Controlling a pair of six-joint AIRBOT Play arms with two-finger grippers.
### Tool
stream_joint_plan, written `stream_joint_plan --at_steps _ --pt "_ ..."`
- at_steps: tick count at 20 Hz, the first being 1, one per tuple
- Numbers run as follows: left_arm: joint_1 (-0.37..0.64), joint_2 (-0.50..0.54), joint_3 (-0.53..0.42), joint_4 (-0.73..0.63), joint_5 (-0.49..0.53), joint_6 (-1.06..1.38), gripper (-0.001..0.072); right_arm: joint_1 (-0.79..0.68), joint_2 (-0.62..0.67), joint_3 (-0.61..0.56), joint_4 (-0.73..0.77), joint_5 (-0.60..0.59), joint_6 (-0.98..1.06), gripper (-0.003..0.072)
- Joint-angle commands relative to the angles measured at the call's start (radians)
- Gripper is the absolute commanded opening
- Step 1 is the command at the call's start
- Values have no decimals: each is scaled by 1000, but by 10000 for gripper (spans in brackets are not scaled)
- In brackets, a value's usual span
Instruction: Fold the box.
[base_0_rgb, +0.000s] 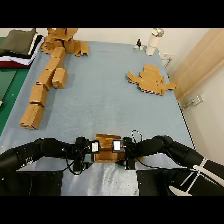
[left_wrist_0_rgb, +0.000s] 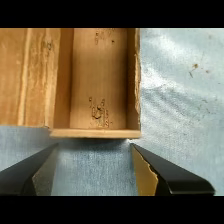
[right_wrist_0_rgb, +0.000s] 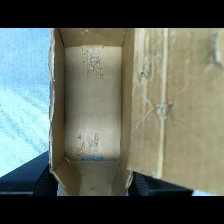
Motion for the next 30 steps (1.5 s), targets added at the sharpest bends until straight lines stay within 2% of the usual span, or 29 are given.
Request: stream_joint_plan --at_steps 1,6,9,12,15,18,23,30 --pt "-9 -5 0 -27 29 13 699 0 0 0 -1 0 0 494" --pt "-4 12 3 -56 2 13 700 0 0 0 -2 0 0 494" --pt "48 20 2 -71 -77 16 699 0 0 0 -2 0 0 493" --pt "61 15 -5 -158 -90 124 700 0 0 0 -2 0 0 494" --pt "60 -24 -5 -259 -52 176 700 0 0 0 -2 0 0 493" --pt "58 -41 -2 -261 -3 196 699 0 0 0 -2 0 1 494" --pt "55 -53 -2 -261 0 197 699 0 0 0 -2 0 0 493" --pt "-10 -112 29 -262 60 212 699 0 0 0 -5 0 0 494"
